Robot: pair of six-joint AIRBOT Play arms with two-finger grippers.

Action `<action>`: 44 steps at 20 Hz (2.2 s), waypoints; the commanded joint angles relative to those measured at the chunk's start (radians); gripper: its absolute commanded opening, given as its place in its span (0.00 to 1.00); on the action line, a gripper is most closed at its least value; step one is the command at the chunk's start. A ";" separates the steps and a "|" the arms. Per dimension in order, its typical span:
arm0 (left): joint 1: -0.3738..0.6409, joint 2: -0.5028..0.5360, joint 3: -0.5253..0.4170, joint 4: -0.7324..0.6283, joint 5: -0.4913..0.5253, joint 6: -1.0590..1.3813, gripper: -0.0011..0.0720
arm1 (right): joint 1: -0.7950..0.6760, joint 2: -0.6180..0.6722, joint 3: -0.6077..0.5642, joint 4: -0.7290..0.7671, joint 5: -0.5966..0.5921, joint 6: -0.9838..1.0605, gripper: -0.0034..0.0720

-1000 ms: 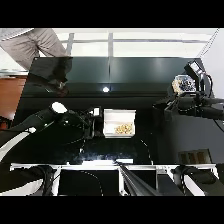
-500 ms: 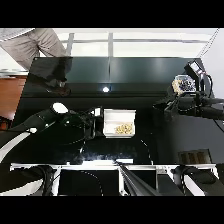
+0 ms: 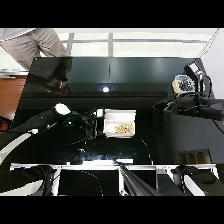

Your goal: Fold the box and place the chain.

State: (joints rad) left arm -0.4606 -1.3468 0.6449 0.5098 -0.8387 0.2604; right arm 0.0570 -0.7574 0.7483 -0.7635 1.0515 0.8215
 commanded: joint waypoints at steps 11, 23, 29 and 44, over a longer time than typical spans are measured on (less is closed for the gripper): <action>-0.001 -0.001 0.001 0.002 0.008 -0.003 0.75 | 0.273 -0.473 0.141 0.003 -0.396 0.129 1.00; -0.001 -0.001 0.001 0.002 0.008 -0.003 0.75 | 0.339 -0.365 0.042 -0.034 -0.024 -0.416 1.00; -0.001 -0.001 0.001 0.002 0.007 -0.003 0.75 | 0.381 -0.365 -0.003 -0.023 -0.106 -0.669 1.00; -0.011 -0.001 0.001 0.016 0.008 -0.003 0.75 | 0.444 -0.370 -0.004 -0.064 -0.187 -0.597 1.00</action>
State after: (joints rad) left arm -0.4717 -1.3468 0.6453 0.5228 -0.8291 0.2569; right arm 0.4934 -1.1263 0.7444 -0.8036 0.9157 0.2066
